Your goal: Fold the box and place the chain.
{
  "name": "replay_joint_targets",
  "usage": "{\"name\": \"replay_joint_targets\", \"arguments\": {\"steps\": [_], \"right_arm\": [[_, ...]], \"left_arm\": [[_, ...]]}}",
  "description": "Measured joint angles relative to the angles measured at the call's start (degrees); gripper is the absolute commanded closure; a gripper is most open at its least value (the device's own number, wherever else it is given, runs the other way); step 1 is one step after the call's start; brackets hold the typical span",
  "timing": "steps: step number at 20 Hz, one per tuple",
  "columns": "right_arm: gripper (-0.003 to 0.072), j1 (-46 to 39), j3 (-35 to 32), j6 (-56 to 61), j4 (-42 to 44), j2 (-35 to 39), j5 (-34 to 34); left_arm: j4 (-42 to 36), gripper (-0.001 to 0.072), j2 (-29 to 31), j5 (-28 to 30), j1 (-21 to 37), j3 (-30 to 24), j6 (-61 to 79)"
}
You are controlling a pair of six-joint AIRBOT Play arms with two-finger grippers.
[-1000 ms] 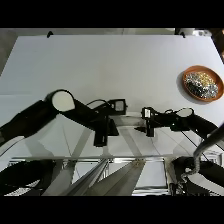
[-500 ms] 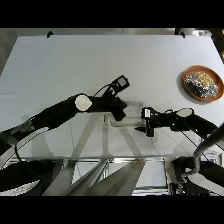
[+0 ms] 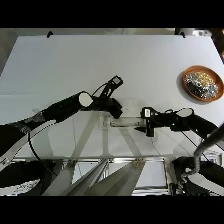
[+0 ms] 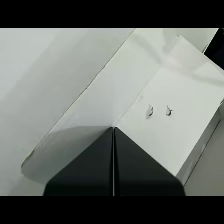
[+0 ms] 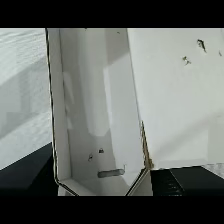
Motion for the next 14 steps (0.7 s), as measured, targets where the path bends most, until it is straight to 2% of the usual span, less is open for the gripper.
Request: {"name": "replay_joint_targets", "arguments": {"steps": [5, 10, 14], "right_arm": [[0.0216, 0.0, -0.02, -0.09, -0.17, 0.0, 0.09], [0.0216, 0.0, -0.02, -0.04, -0.04, -0.02, 0.0], [0.0216, 0.0, -0.02, -0.02, -0.02, -0.02, -0.02]], "left_arm": [[0.04, 0.07, 0.98, -1.99, 0.13, 0.0, 0.11], [1.77, 0.0701, 8.22, -4.28, 1.29, 0.0, 1.03], [9.33, 0.0703, 14.73, -13.46, 2.32, 0.0, 0.7]]}}
